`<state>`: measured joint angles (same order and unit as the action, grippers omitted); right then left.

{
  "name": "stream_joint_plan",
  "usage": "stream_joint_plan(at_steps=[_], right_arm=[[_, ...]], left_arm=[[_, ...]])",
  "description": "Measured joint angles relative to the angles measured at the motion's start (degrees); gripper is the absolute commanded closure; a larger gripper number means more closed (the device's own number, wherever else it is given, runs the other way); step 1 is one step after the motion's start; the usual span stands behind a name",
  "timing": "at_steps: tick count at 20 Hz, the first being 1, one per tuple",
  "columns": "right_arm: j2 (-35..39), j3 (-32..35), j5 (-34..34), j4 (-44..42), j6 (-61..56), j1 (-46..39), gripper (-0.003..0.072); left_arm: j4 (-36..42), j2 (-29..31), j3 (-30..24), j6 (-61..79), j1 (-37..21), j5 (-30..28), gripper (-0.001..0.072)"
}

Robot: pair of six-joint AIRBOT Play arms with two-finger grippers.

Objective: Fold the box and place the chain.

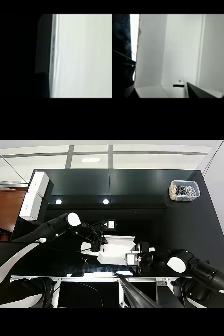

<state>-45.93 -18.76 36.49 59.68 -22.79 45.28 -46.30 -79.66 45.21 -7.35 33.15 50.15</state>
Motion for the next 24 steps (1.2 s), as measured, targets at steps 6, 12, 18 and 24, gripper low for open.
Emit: stream_joint_plan(at_steps=[6,12,18,24], right_arm=[[0.0,-1.4,-2.3,-0.8,-1.8,-3.0,-0.0018],[0.0,-4.1,-2.6,-1.9,-2.4,-8.4,-0.0017],[0.0,-4.6,-1.3,-5.1,-1.3,-12.2,-0.0017],[-1.7,-4.2,1.2,-10.8,4.7,-13.2,-0.0017]], left_arm=[[-0.1,0.0,0.0,-0.5,0.0,-0.1,0.0681],[-0.1,0.0,0.0,-0.6,0.1,-0.1,0.0681],[-0.1,0.0,0.0,-0.6,0.1,-0.1,0.0681],[-0.2,0.0,0.0,-0.5,0.1,-0.1,0.0683]])
